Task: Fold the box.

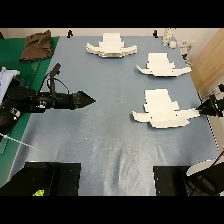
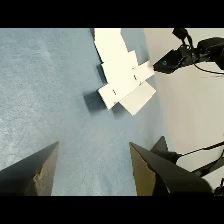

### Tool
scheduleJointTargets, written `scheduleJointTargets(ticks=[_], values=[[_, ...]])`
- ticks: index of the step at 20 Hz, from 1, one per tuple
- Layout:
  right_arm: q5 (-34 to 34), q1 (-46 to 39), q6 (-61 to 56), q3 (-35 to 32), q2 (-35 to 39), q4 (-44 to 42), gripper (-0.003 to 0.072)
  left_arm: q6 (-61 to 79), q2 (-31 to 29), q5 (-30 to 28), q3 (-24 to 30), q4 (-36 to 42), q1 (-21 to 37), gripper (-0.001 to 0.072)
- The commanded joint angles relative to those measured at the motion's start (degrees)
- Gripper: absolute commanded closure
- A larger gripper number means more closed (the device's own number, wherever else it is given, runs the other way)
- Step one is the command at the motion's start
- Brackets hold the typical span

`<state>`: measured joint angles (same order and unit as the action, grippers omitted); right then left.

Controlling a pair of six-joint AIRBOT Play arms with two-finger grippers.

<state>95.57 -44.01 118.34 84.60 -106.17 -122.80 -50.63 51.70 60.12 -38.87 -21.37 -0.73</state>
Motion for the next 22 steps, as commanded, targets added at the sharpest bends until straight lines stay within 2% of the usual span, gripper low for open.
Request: scheduleJointTargets(ticks=[1,2,5,9,12,17,22], values=[[0.98,2.45,0.52,0.11,-0.72,0.26,0.0422,0.00,0.04,0.09,-0.04,-0.02,-0.02,0.0020],[1.53,2.80,0.92,0.15,-0.72,-0.44,0.0505,0.00,0.04,0.09,-0.04,-0.02,0.00,0.0020],[3.19,4.09,1.77,0.13,-0.72,-1.68,0.0685,0.00,0.04,0.07,-0.04,0.15,0.00,0.0020],[5.75,7.61,1.66,0.07,-0.33,-10.64,0.0687,0.00,0.04,0.04,-0.04,0.81,0.00,0.0021],[2.49,12.15,-0.59,-2.91,3.26,-12.48,0.0689,0.00,0.04,0.02,-0.04,0.81,0.00,0.0021],[-9.07,21.07,-4.59,-19.54,18.93,-12.22,0.0689,0.07,0.04,0.44,-0.04,-0.61,0.04,0.0021],[-17.90,29.40,-9.07,-38.82,35.80,-10.67,0.0688,0.02,0.04,3.78,-0.04,-7.04,0.04,0.0021]])
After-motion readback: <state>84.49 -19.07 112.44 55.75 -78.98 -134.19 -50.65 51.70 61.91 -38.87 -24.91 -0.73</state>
